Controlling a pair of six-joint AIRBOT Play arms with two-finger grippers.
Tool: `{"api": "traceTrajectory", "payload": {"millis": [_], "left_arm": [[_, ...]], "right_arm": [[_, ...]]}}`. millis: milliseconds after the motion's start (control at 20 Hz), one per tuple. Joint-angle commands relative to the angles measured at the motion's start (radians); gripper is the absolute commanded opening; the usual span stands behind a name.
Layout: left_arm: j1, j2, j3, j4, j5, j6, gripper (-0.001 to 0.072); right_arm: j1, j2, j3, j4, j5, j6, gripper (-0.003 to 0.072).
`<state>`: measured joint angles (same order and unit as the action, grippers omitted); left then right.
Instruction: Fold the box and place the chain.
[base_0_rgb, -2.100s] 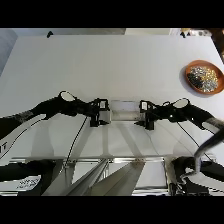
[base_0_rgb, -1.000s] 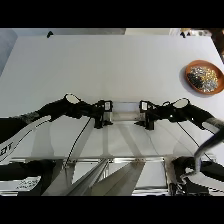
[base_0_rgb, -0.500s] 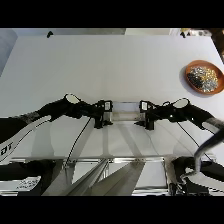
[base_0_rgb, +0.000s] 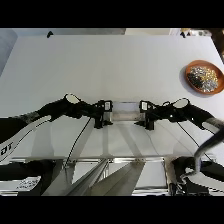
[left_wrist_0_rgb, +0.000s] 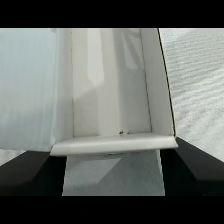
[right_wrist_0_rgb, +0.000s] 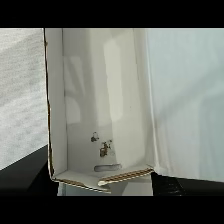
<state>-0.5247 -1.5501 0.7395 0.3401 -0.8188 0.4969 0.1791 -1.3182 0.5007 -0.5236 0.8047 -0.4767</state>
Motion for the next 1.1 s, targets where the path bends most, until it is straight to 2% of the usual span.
{"api": "traceTrajectory", "payload": {"millis": [0, 250, 300, 400, 500, 650, 750, 1050], "left_arm": [[-0.001, 0.0, 0.0, 0.0, 0.0, 0.0, 0.0273], [-0.001, 0.0, 0.0, 0.0, -0.001, 0.0, 0.0273], [-0.001, 0.0, 0.0, 0.0, 0.0, 0.0, 0.0273], [-0.001, 0.0, 0.0, 0.001, 0.0, 0.0, 0.0273], [-0.001, 0.0, 0.0, 0.001, -0.001, 0.0, 0.0273], [-0.001, 0.0, 0.0, 0.0, 0.0, 0.0, 0.0273], [-0.001, 0.0, 0.0, 0.0, -0.001, 0.0, 0.0273], [-0.001, 0.0, 0.0, 0.0, -0.001, 0.0, 0.0273]], "right_arm": [[0.0, 0.001, 0.0, 0.0, 0.0, 0.0, 0.0298], [0.0, 0.001, 0.0, 0.001, 0.023, 0.001, 0.0299], [0.0, 0.001, 0.0, 0.0, 0.026, 0.001, 0.0337], [-0.001, 0.005, 0.0, 0.001, 0.023, 0.028, 0.0604], [-0.001, 0.02, 0.0, -0.007, 0.021, 0.107, 0.0664], [0.0, 0.068, 0.0, -0.054, 0.022, 0.155, 0.0665], [-0.001, 0.111, 0.0, -0.102, 0.024, 0.201, 0.0691], [-0.001, 0.185, 0.0, -0.317, 0.074, 0.396, 0.0691]]}}
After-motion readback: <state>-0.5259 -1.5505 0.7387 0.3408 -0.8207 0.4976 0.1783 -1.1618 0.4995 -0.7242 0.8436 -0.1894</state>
